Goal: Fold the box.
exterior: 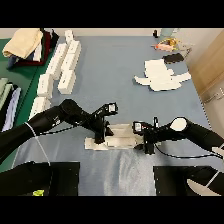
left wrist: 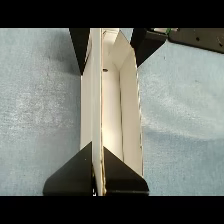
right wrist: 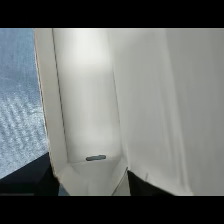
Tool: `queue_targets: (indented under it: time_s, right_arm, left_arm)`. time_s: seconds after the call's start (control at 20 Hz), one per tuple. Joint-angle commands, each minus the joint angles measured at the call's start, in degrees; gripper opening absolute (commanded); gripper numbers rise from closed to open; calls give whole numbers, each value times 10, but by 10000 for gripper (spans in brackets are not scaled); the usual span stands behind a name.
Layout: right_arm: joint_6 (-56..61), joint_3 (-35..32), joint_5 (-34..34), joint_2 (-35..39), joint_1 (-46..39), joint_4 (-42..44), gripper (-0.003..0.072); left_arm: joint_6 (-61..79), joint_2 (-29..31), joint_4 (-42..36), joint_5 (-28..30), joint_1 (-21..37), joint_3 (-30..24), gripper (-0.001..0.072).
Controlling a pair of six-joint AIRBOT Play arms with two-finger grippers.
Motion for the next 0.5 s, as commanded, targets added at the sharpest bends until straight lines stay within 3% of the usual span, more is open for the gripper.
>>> queue_targets:
  time_s: [0.0,0.45]
  right_arm:
    - [0,0,0,0,0,0,508]
    - [0,0,0,0,0,0,508]
  left_arm:
    - [0,0,-4,27,1,0,13]
    - [0,0,-13,23,1,0,14]
